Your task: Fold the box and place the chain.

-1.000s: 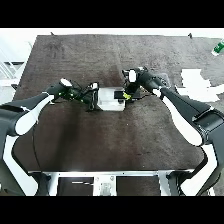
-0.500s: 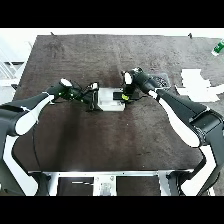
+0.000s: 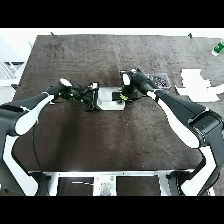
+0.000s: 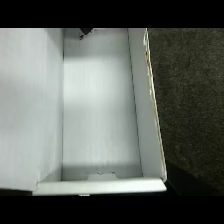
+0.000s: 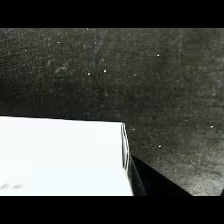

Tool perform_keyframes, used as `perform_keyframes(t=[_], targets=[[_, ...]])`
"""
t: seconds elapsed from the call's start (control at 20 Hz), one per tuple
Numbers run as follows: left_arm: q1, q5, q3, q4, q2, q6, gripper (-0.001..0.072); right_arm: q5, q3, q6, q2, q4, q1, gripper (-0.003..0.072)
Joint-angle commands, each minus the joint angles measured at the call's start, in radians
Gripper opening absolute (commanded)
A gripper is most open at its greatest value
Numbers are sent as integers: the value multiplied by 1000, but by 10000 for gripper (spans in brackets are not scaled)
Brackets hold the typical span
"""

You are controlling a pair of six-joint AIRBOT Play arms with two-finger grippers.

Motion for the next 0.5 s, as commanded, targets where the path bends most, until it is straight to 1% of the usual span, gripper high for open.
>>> perform_keyframes(t=[0.0,0.05,0.1,0.3,0.45], targets=[[0,0,0,0,0,0,616,5,1,-42,33,3,1,337],[0,0,0,0,0,0,617,5,1,-60,55,3,1,398],[0,0,0,0,0,0,616,5,1,-77,79,3,1,432],[0,1,0,0,0,0,616,22,1,-173,193,-6,-1,432],[1,1,0,0,0,1,616,22,1,-199,281,-100,-13,432]])
